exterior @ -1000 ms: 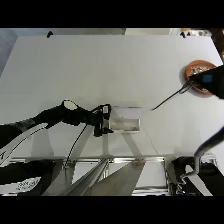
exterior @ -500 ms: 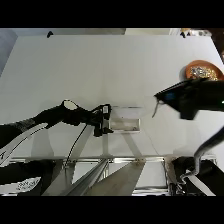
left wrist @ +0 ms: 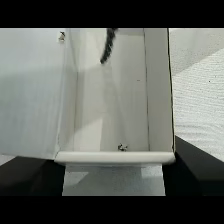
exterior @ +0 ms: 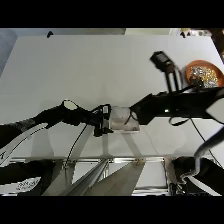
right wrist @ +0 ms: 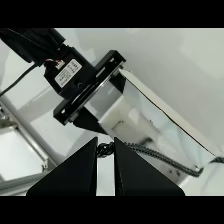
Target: Fold the box and place the chain.
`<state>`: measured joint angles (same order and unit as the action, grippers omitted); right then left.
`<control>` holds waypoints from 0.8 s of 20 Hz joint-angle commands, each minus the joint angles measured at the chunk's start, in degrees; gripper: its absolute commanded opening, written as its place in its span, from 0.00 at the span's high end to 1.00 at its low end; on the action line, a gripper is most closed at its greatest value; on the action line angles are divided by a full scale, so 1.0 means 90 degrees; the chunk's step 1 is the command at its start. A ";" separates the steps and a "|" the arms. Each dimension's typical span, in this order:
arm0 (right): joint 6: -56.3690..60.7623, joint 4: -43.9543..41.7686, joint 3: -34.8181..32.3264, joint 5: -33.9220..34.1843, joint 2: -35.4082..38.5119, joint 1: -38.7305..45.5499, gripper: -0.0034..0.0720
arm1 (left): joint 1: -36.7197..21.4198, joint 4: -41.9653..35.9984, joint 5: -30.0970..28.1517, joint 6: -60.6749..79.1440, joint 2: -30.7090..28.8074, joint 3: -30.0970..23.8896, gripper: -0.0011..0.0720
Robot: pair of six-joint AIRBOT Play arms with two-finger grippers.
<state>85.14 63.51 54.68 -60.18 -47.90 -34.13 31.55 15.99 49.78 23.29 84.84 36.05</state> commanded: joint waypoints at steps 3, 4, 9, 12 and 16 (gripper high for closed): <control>0.0041 0.0236 -0.0143 0.0622 -0.0889 -0.0760 0.93 | -0.0002 0.0002 -0.0002 0.0000 -0.0002 0.0002 0.89; 0.0044 0.0318 -0.0146 0.0627 -0.1049 -0.0848 0.93 | -0.0002 0.0000 -0.0002 0.0002 -0.0002 0.0002 0.89; 0.0364 0.0860 -0.0685 0.0699 -0.1273 -0.0935 0.93 | -0.0002 0.0002 0.0000 0.0000 -0.0002 0.0002 0.89; 0.0376 0.0882 -0.1171 0.1124 -0.1297 -0.0935 0.93 | -0.0002 0.0002 0.0000 0.0000 -0.0002 0.0002 0.89; 0.0376 0.0920 -0.1484 0.1311 -0.1559 -0.0935 0.93 | -0.0002 0.0000 0.0000 0.0000 -0.0002 0.0002 0.89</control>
<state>88.31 71.20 43.40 -50.06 -60.51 -42.46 31.55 15.99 49.78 23.29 84.84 36.05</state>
